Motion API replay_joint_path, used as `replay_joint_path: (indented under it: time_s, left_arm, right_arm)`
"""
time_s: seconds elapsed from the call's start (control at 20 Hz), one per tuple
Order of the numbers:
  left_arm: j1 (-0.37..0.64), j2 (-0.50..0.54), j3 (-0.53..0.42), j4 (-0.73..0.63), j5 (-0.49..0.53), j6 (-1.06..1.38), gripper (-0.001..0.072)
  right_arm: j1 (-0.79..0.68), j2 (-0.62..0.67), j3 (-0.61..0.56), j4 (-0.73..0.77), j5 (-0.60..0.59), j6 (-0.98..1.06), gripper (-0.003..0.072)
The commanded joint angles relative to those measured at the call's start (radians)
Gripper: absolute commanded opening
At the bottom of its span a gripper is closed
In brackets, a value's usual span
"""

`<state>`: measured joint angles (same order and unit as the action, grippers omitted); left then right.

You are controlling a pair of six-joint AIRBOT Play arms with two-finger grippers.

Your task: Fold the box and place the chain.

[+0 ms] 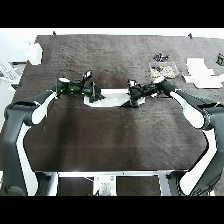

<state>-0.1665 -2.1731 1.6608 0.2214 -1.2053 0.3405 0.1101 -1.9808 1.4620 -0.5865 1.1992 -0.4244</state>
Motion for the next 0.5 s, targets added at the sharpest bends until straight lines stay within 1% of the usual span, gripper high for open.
replay_joint_path:
  time_s: [0.0, 0.05, 0.25, 0.45]
  left_arm:
    - [0.003, 0.001, 0.001, -0.021, -0.003, 0.000, 0.0467]
    - [0.009, 0.005, 0.001, -0.020, -0.002, 0.000, 0.0467]
    - [0.044, 0.040, 0.000, -0.016, -0.049, -0.056, 0.0467]
    - [0.086, 0.089, 0.003, -0.013, -0.143, -0.075, 0.0467]
  right_arm:
    - [0.001, 0.000, 0.000, 0.002, -0.001, 0.002, 0.0591]
    - [0.001, 0.000, 0.000, 0.002, -0.001, 0.002, 0.0591]
    - [0.001, 0.000, 0.000, 0.002, -0.001, 0.002, 0.0591]
    - [0.001, 0.000, 0.000, 0.002, -0.001, 0.002, 0.0591]
